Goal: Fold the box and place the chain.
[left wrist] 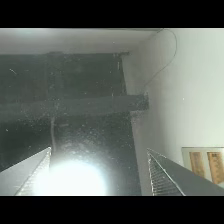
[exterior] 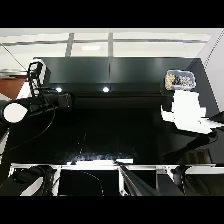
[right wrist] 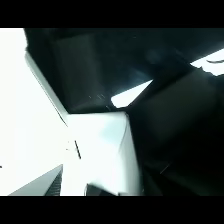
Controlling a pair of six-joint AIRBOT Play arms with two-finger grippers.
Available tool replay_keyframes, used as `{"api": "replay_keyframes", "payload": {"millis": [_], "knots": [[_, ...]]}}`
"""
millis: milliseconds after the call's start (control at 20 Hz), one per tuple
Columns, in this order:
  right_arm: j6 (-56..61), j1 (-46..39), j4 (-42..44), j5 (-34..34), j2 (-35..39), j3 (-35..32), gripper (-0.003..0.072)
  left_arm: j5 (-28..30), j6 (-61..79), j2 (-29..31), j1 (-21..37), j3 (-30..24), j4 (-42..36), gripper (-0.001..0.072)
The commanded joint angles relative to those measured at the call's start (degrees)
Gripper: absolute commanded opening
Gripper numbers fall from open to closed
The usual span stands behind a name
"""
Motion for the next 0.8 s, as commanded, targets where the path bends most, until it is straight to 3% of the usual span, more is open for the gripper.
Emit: {"api": "replay_keyframes", "payload": {"millis": [0,50,100,250,550,750], "knots": [[-4.9,1.8,3.0,1.2,-3.2,3.0,0.0539,0.2,0.1,0.0,-0.1,0.0,-0.5,0.0705],[-5.0,1.8,4.5,1.4,-3.2,3.5,0.0538,0.2,0.1,0.0,-0.1,0.0,-0.9,0.0705],[-5.1,1.8,4.6,1.9,-3.2,3.7,0.048,0.2,0.1,0.0,-0.1,0.0,-1.0,0.0705],[-6.7,1.9,4.1,5.2,-3.2,3.7,0.0075,0.2,0.1,0.0,0.0,0.0,-1.0,0.0705],[-8.0,3.6,11.8,9.7,-3.2,3.7,0.0058,0.2,0.1,0.0,-0.1,0.0,-1.0,0.0705],[-7.6,10.1,12.2,11.4,-3.2,3.3,0.0041,0.2,0.1,0.0,-0.1,0.0,-1.1,0.0705]]}}
